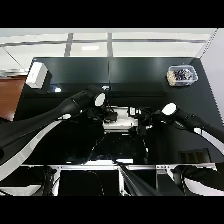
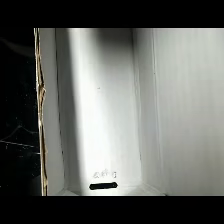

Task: Fold the box and place the chain.

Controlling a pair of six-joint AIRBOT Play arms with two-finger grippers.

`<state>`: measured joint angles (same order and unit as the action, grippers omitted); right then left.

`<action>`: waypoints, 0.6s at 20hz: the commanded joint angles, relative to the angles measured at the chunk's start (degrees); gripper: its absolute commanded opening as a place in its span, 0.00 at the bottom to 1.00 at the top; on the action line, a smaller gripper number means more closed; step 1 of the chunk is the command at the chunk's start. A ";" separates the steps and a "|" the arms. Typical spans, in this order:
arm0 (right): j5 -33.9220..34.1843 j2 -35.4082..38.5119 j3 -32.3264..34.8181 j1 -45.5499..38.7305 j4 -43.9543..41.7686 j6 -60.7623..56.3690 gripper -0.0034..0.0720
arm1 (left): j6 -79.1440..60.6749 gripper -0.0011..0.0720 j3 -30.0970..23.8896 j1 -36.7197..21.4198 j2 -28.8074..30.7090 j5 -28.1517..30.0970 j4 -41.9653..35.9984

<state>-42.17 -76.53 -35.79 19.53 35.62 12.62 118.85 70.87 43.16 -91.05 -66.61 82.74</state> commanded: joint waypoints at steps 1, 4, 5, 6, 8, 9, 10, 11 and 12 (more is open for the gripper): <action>-0.02 -0.02 -0.04 0.00 0.00 0.02 0.36 | 6.99 0.39 0.48 0.90 -0.26 0.42 2.58; -0.02 -0.02 -0.04 0.00 0.00 0.02 0.36 | 8.57 0.39 0.48 1.53 -1.09 0.46 2.97; -0.02 -0.04 -0.04 0.00 0.00 0.02 0.36 | 8.92 0.39 0.48 1.86 -1.62 0.07 3.74; -0.02 -0.02 -0.04 0.00 0.00 0.02 0.36 | 8.92 0.39 0.48 2.19 -2.08 -0.50 3.91; -0.02 -0.04 -0.04 0.00 0.00 0.02 0.36 | 8.98 0.39 0.48 2.27 -2.43 -1.20 3.87; -0.02 -0.02 -0.04 0.00 0.00 0.02 0.36 | 9.09 0.39 0.48 2.27 -2.43 -1.42 3.82; -0.02 -0.02 -0.04 0.00 0.00 0.02 0.36 | 9.11 0.39 0.48 2.25 -2.43 -1.42 3.82; -0.02 -0.04 -0.04 0.00 0.00 0.02 0.36 | 9.11 0.39 0.48 2.27 -2.45 -1.42 3.85; 0.00 -0.02 -0.04 0.00 0.00 0.02 0.36 | 9.11 0.29 0.48 2.27 -2.45 -1.40 3.78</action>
<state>-42.17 -76.53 -35.79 19.53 35.62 12.64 127.55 71.31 45.30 -93.30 -67.40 86.30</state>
